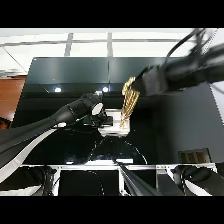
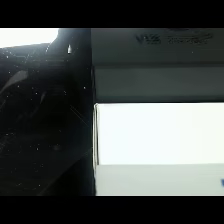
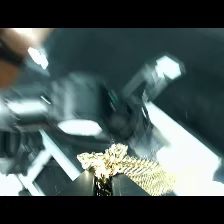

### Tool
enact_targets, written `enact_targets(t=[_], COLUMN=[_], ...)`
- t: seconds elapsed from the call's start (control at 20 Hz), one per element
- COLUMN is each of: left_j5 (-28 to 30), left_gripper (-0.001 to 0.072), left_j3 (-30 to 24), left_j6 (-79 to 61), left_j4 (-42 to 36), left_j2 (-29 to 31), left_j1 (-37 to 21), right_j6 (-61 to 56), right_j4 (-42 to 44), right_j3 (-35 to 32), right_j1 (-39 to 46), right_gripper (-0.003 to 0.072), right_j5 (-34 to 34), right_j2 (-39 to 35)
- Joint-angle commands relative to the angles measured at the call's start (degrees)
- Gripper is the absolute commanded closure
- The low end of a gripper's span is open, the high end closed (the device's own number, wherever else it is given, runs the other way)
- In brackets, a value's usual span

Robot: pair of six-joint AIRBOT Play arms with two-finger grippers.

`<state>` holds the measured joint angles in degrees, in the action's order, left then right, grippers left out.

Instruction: Fold the box and place the chain.

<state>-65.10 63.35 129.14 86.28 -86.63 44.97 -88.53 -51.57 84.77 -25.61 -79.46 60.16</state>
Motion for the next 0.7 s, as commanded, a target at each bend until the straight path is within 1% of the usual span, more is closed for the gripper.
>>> enact_targets(t=[0.0,0.15,0.25,0.45,0.65], left_j5=[-0.02,0.02,0.0,0.02,0.0], left_gripper=[0.0685,0.0685,0.0684,0.0685,0.0685], left_j3=[0.07,0.07,0.07,0.07,0.07], left_j6=[0.0,0.0,-0.02,-0.02,0.0], left_j4=[0.02,0.0,0.0,0.0,0.02], left_j2=[-0.02,-0.02,-0.02,-0.02,-0.02], left_j1=[-0.07,-0.04,-0.04,-0.04,-0.04], right_j6=[-0.61,-0.61,-0.59,-0.61,-0.63], right_j4=[-2.47,-4.72,-3.3,2.25,1.16], right_j3=[-8.09,-12.98,-15.61,-19.76,-23.85], right_j1=[-0.92,-0.94,-0.96,-1.09,-2.6], right_gripper=[0.0678,0.0678,0.0677,0.0677,0.0676], right_j5=[-0.33,0.48,1.73,7.32,11.15], right_j2=[0.11,0.11,0.11,0.15,0.92])
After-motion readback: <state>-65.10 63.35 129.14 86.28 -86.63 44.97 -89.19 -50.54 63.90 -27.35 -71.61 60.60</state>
